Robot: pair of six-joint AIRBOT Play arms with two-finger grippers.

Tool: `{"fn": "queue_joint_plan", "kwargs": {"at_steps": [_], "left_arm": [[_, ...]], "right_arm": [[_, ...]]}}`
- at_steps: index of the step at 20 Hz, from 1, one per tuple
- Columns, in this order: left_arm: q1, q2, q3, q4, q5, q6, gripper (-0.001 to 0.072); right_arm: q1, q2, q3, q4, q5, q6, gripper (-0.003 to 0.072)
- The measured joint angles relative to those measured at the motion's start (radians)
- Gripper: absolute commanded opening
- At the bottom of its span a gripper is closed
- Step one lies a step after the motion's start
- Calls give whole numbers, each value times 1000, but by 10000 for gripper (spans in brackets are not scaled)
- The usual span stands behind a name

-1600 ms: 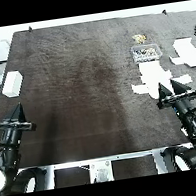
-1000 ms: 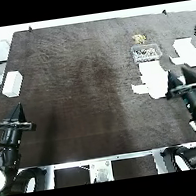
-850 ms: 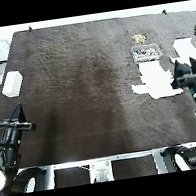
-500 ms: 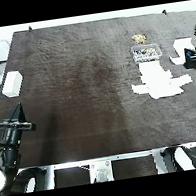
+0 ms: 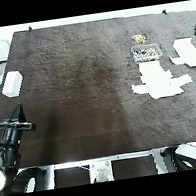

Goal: Fold the box and place the chain.

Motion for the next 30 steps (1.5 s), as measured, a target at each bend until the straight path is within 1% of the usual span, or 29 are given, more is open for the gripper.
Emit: {"fn": "queue_joint_plan", "kwargs": {"at_steps": [3, 7, 10, 13, 16, 19, 26, 29, 30], "left_arm": [[0, 0, 0, 0, 0, 0, 21], [0, 0, 0, 0, 0, 0, 21], [0, 0, 0, 0, 0, 0, 21], [0, 0, 0, 0, 0, 0, 21], [0, 0, 0, 0, 0, 0, 21], [0, 0, 0, 0, 0, 0, 21], [0, 0, 0, 0, 0, 0, 21], [0, 0, 0, 0, 0, 0, 21], [0, 0, 0, 0, 0, 0, 21]], "right_arm": [[-16, -196, 220, -116, 167, 53, 450], [-24, -475, 513, -182, 351, 110, 448], [-17, -645, 668, -204, 414, 130, 448], [13, -780, 770, -216, 459, 132, 448], [51, -871, 822, -227, 488, 131, 448], [80, -929, 843, -257, 497, 130, 448], [132, -973, 856, -276, 517, 130, 448], [151, -991, 856, -280, 544, 137, 447], [156, -997, 856, -278, 555, 137, 423]]}}
